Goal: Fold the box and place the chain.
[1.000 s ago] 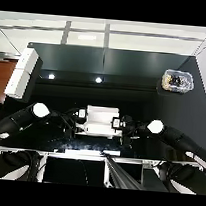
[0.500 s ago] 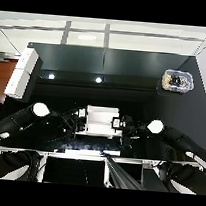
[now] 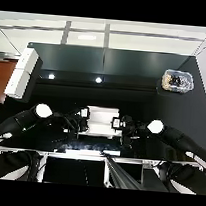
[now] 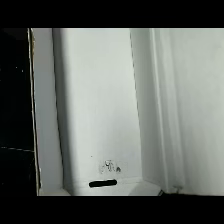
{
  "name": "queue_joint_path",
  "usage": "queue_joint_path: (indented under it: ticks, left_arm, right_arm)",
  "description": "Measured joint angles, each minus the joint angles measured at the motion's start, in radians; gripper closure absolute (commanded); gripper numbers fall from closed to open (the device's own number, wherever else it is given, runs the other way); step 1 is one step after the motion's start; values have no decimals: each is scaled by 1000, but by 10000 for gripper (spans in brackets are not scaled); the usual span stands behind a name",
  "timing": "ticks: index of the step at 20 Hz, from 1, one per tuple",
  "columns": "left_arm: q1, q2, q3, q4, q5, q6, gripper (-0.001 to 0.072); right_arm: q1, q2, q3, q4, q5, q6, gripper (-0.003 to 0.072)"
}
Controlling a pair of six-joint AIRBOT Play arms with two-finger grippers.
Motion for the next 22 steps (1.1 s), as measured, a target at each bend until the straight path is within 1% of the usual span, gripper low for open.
queue_joint_path:
  ticks: [3,5,6,7,8,15,16,18,19,21,22]
  left_arm:
    - [-38,-19,0,-18,38,0,550]
    - [-51,-25,0,-24,48,0,536]
    - [-55,-27,0,-27,55,0,514]
    - [-58,-28,0,-29,60,0,447]
    - [-61,-29,0,-31,64,0,359]
    - [-66,-31,0,-34,69,0,358]
    - [-66,-31,0,-34,69,0,363]
    - [-66,-31,0,-33,68,-1,570]
    - [-66,-31,0,-34,63,0,520]
    - [-66,-31,0,-34,63,0,368]
    - [-66,-31,0,-34,63,0,374]
  right_arm:
    - [0,0,0,0,0,0,337]
    - [0,0,0,0,0,-1,338]
    - [0,0,0,0,0,0,338]
    - [0,0,0,0,0,0,338]
    - [0,0,0,0,0,0,338]
    - [0,0,0,0,0,0,337]
    - [0,0,0,0,0,0,338]
    - [0,0,0,0,0,0,338]
    - [0,0,0,1,0,1,337]
    - [0,0,0,1,0,0,338]
    - [0,0,0,0,0,0,337]
